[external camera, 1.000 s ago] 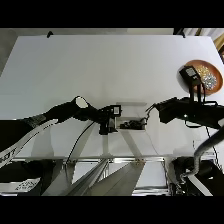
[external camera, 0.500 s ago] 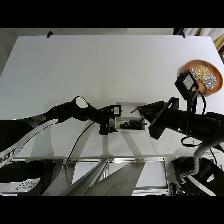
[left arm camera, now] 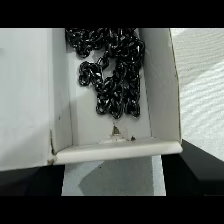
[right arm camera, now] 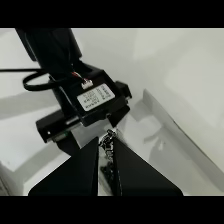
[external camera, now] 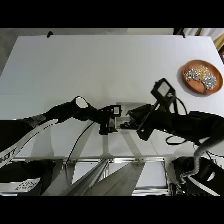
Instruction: Fold the box and place the chain.
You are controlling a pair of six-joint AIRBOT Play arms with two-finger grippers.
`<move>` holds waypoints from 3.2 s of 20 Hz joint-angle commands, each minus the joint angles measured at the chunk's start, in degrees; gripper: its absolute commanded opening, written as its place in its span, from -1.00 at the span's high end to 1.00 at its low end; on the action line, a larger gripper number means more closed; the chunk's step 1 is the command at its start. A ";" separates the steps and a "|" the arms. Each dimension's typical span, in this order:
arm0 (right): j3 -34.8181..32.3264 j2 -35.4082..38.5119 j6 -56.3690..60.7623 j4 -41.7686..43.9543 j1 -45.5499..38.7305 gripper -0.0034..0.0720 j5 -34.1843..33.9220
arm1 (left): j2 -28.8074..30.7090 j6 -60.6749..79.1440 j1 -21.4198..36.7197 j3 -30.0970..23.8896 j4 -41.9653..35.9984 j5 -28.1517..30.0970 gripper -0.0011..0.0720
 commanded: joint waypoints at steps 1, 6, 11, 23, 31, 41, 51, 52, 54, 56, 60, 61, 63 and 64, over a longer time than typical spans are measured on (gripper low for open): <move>-0.02 -8.15 1.64 -0.39 0.20 0.87 -0.17 | 0.02 0.02 0.02 0.00 0.02 0.00 0.06; -0.02 -18.56 6.01 -0.63 0.20 0.87 -0.13 | 0.04 0.02 0.02 0.00 0.02 0.00 0.06; 0.00 -20.79 6.03 -0.63 0.20 0.57 0.09 | 0.02 0.02 0.02 0.00 0.02 0.00 0.06; 3.08 -4.46 7.48 -24.09 -15.80 0.57 31.65 | 0.04 0.02 0.02 0.02 0.02 0.02 0.06; -0.33 -6.29 -28.52 -10.01 -38.62 0.84 13.42 | 0.04 0.02 0.02 0.00 0.02 0.00 0.06; -0.50 -25.86 -65.57 4.15 -38.56 -0.05 11.06 | 0.04 0.02 0.02 0.00 0.02 0.00 0.06; -0.50 -30.60 -83.76 13.79 -38.36 -0.21 23.34 | 0.04 0.02 0.02 0.00 0.02 0.00 0.06; -0.50 -30.60 -85.09 13.94 -37.66 -0.20 24.22 | 0.02 0.02 0.02 0.00 0.02 0.00 0.06; -0.50 -30.62 -86.20 13.94 -34.99 -0.18 24.65 | 0.02 0.02 0.02 0.00 0.02 0.00 0.06; -0.50 -30.62 -86.18 13.66 -32.35 -0.17 24.11 | 0.02 0.02 0.02 0.00 0.02 0.00 0.06; -0.50 -30.62 -83.95 9.27 -31.47 -0.15 23.06 | 0.04 0.02 0.02 0.00 0.02 0.00 0.06; -0.50 -30.62 -82.34 8.02 -31.47 -0.15 22.64 | 0.04 0.02 0.02 0.00 0.02 0.00 0.06; -0.50 -30.62 -81.00 8.02 -31.47 -0.15 22.25 | 0.04 0.02 0.02 0.00 0.02 0.00 0.06; -0.50 -30.62 -81.00 9.01 -31.47 -0.15 22.23 | 0.02 0.00 0.02 0.00 0.02 0.00 0.06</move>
